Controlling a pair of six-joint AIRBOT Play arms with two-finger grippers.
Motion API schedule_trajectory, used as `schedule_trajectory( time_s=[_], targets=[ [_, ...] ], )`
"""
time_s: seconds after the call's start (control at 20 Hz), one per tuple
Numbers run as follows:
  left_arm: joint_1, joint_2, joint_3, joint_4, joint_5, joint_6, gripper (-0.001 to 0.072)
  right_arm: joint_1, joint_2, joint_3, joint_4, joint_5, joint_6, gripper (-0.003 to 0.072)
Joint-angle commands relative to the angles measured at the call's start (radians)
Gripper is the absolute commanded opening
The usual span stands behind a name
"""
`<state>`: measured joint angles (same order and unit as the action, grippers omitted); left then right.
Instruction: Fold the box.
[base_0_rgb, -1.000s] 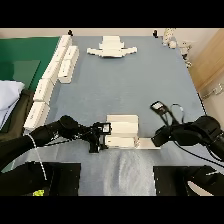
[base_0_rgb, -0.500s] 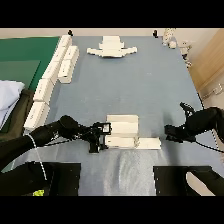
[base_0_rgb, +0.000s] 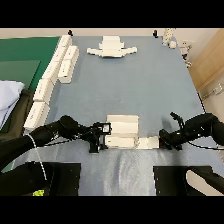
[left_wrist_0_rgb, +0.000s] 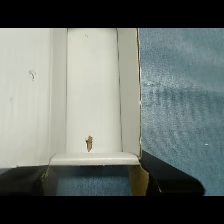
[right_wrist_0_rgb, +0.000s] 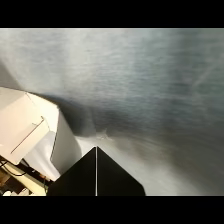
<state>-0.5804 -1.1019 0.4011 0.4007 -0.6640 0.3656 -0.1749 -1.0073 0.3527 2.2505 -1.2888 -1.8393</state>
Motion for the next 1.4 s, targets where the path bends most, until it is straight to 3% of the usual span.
schedule_trajectory(
  time_s=[0.0,0.2,0.5,0.8,0.9,1.1,1.35],
  targets=[
    [0.000,0.000,0.001,0.000,0.000,0.000,0.0469,-0.003,-0.007,-0.031,0.108,0.008,-0.077,0.0000],
    [0.000,0.000,0.001,0.000,0.000,0.000,0.0469,0.018,-0.007,-0.033,0.165,0.050,-0.100,0.0000],
    [0.000,0.000,0.001,0.000,0.000,0.000,0.0469,0.163,-0.004,-0.016,0.219,0.056,-0.099,0.0000],
    [0.000,0.000,0.001,0.000,0.000,0.000,0.0468,0.183,0.085,0.056,0.215,0.053,-0.068,0.0015],
    [0.000,0.000,0.001,0.000,0.000,0.000,0.0469,0.183,0.123,0.064,0.215,0.053,-0.059,0.0282],
    [0.000,0.000,0.001,0.000,0.000,0.000,0.0469,0.220,0.135,0.065,0.208,0.065,-0.045,0.0317],
    [0.000,0.000,0.001,0.000,0.000,0.000,0.0468,0.430,0.135,0.067,0.160,0.234,0.013,0.0337]
  ],
)
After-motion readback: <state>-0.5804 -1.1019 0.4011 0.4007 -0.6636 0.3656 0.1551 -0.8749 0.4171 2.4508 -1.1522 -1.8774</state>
